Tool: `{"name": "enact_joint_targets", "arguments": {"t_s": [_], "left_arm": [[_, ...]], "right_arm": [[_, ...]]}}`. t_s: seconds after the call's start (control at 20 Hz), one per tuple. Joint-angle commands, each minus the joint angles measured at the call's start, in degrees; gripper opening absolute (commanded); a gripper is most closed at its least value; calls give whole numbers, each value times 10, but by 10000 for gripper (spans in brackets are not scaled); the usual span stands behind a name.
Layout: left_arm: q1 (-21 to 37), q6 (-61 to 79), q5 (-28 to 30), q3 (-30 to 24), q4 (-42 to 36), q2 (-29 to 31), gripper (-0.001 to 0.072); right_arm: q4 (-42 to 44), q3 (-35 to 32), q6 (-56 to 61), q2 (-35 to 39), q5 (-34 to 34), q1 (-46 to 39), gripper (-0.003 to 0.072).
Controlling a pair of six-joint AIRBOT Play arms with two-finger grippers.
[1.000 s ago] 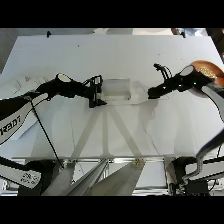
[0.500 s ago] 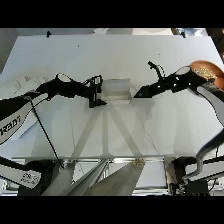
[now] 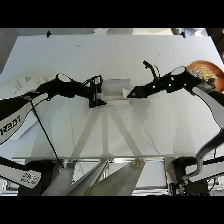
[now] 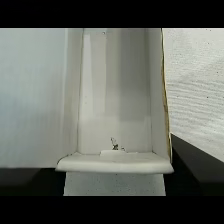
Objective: Fold the box and place the chain.
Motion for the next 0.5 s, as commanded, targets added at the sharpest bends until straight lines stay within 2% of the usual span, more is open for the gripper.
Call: {"name": "enact_joint_targets", "arguments": {"t_s": [0.0,0.3,0.45], "left_arm": [[0,0,0,0,0,0,393],[0,0,0,0,0,0,393],[0,0,0,0,0,0,393]], "right_arm": [[2,0,-1,0,-29,17,597],[2,0,0,0,-45,28,597],[-1,0,0,0,-94,55,597]]}}
